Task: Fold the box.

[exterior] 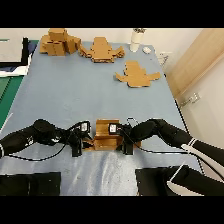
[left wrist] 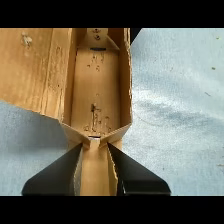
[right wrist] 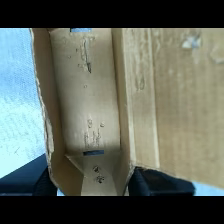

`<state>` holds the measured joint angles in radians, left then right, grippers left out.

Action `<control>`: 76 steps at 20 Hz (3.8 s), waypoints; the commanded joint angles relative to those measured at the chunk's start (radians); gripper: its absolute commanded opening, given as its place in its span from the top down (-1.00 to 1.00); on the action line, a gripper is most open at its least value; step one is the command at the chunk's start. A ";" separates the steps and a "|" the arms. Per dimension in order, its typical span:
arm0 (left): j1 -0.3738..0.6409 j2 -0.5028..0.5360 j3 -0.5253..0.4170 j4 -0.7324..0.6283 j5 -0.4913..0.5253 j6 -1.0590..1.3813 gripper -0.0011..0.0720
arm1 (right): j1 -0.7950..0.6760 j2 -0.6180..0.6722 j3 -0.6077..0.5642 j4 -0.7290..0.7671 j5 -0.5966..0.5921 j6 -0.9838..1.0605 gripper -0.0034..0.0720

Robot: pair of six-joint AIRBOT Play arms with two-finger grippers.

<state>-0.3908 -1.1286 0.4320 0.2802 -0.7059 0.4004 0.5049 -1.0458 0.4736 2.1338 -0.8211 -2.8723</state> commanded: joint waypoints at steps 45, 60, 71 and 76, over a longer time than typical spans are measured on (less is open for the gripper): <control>-0.050 -0.019 0.008 -0.125 0.019 0.060 0.58 | 0.000 0.000 0.001 0.000 0.000 0.000 -0.45; 0.045 0.356 0.009 0.522 0.042 -1.071 0.94 | 0.000 0.000 0.001 0.000 0.000 0.000 -0.45; 0.225 0.357 0.007 0.781 -0.272 -1.917 0.94 | 0.000 0.000 0.001 0.000 0.000 0.000 -0.45; 0.137 0.228 0.007 0.629 -0.203 -1.852 0.94 | 0.000 0.000 0.001 0.000 0.000 0.000 -0.45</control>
<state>-0.2131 -0.8429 0.4393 0.9989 -0.9386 -1.4731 0.5049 -1.0458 0.4736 2.1342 -0.8211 -2.8723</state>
